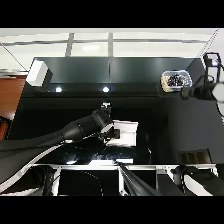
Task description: Fold the box and place the chain.
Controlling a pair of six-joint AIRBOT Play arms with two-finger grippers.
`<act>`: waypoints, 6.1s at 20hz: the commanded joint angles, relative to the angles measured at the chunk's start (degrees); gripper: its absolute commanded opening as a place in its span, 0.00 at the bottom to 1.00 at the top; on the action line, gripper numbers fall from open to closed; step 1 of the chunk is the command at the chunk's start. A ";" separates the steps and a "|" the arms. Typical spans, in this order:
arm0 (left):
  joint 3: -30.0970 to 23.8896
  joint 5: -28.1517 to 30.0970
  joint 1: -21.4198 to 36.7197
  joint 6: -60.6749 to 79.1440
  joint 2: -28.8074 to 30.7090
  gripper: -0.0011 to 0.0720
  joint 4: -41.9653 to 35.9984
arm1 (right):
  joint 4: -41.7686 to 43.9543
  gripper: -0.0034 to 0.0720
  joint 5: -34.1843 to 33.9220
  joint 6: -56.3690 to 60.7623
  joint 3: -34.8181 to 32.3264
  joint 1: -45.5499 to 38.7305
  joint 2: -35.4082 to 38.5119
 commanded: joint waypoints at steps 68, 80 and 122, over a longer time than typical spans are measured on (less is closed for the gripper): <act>0.00 -0.13 0.04 0.02 -0.02 0.05 -0.15 | 55.74 0.05 18.88 -20.33 -2.64 22.75 22.05; 0.00 0.00 0.04 0.02 -0.02 0.05 -0.17 | 53.99 0.05 10.93 -20.22 -11.32 27.76 14.69; 0.00 0.02 0.04 0.02 -0.02 0.05 -0.17 | 47.52 0.05 4.33 -14.84 -17.70 29.73 7.69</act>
